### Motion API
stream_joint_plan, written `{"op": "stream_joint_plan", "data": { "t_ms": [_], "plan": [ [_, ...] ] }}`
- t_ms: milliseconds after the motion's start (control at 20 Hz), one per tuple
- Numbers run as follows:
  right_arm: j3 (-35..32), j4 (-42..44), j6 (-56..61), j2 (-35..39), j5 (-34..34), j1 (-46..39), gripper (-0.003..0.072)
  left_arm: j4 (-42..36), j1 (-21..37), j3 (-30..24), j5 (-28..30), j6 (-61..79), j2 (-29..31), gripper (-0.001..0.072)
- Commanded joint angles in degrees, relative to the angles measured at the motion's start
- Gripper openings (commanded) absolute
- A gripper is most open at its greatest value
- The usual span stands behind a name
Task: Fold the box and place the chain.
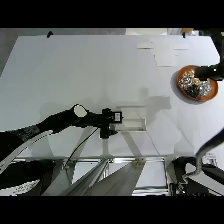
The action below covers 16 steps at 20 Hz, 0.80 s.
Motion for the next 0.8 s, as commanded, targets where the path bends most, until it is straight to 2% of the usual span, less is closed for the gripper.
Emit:
{"op": "stream_joint_plan", "data": {
  "t_ms": [0, 300, 550, 750],
  "plan": [
    [0.15, 0.07, -1.01, -8.00, -3.45, -2.64, 0.0289, 0.02, -0.02, -0.02, 0.00, 0.00, 0.04, 0.0133],
    [0.24, -2.08, 0.07, -15.28, -7.06, -2.69, 0.0272, 0.02, -0.02, -0.02, 0.00, 0.00, 0.04, 0.0133],
    [0.26, -1.75, 0.24, -18.14, -6.40, -5.27, 0.0271, 0.00, -0.02, -0.02, 0.00, 0.00, 0.04, 0.0133],
    [0.26, 2.99, -2.91, -19.65, -7.52, -6.16, 0.0268, 0.00, -0.02, -0.02, 0.00, 0.00, 0.04, 0.0133]
  ]
}}
